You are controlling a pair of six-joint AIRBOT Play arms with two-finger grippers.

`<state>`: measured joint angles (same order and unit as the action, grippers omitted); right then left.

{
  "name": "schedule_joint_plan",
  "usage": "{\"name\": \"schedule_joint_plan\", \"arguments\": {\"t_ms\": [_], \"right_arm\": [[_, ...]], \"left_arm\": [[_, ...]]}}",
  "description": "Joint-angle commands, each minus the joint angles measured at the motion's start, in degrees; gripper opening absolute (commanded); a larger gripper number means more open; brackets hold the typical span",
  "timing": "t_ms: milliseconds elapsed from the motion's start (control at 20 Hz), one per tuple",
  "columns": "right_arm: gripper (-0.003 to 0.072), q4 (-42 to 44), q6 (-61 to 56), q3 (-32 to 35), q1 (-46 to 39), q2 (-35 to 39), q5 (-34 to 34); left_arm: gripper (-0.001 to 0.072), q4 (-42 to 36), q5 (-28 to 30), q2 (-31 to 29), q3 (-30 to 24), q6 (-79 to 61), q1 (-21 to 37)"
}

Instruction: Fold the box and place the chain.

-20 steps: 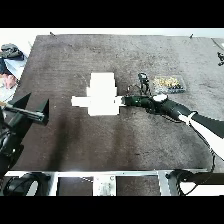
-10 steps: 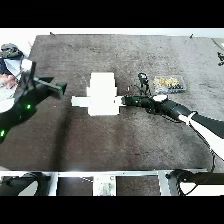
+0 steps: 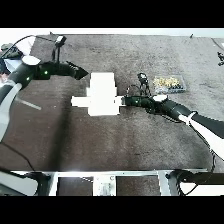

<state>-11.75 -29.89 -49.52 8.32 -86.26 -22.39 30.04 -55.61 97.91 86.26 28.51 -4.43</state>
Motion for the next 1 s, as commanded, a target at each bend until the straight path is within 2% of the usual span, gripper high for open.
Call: {"name": "schedule_joint_plan", "arguments": {"t_ms": [0, 150, 350, 550, 750, 800, 850, 950], "right_arm": [[-0.0012, 0.0, 0.4, 0.0, 0.1, 0.0, 0.8], [-0.0012, 0.0, 0.4, 0.0, 0.1, 0.0, 0.9], [-0.0012, 0.0, 0.7, 0.0, 0.1, 0.0, 1.0], [-0.0012, 0.0, 0.8, 0.0, 0.1, 0.0, 1.0], [-0.0012, 0.0, 0.8, 0.0, 0.1, 0.0, 1.0], [-0.0012, 0.0, 0.8, 0.0, 0.1, 0.0, 1.0], [-0.0012, 0.0, 0.8, 0.0, 0.1, 0.0, 1.0], [-0.0012, 0.0, 0.8, 0.0, 0.1, 0.0, 1.0]], "left_arm": [[0.0663, 7.1, -13.7, 11.9, 15.7, 12.2, -0.1], [0.0663, 7.9, -18.7, 18.6, 22.3, 15.0, -0.1], [0.0663, 7.3, -23.0, 24.2, 26.0, 16.7, -0.1], [0.0663, 2.1, -27.8, 26.9, 26.5, 15.8, -0.1], [0.0662, 1.2, -29.8, 28.2, 26.5, 14.6, -0.1], [0.0647, 0.6, -30.1, 28.4, 26.5, 14.4, -0.1], [0.0593, 0.3, -30.4, 28.5, 26.5, 14.4, -0.1], [0.0593, -1.6, -31.8, 29.0, 26.5, 13.9, -0.1]]}}
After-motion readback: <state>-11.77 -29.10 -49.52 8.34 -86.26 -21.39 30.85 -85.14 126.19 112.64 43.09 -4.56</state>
